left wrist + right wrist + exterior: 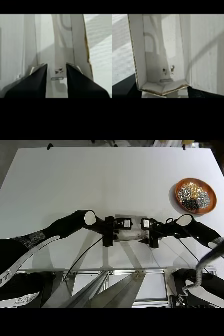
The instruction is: Fold the box and place the chain.
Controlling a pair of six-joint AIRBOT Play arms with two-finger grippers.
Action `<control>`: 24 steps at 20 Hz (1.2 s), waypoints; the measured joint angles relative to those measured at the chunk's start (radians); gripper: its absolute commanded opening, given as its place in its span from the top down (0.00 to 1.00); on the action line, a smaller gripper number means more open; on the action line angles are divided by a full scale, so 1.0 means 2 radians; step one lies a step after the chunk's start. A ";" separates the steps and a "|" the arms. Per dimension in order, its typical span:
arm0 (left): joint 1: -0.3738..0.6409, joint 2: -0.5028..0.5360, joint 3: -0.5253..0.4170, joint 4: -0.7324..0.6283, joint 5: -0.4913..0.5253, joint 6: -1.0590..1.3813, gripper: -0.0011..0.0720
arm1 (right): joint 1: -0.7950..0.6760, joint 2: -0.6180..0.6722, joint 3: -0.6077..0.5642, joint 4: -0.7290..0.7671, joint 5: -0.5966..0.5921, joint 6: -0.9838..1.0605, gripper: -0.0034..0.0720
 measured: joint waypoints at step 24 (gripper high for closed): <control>0.130 0.085 -0.087 0.069 -0.067 -0.574 0.98 | 0.000 0.000 0.000 0.000 -0.001 0.000 0.43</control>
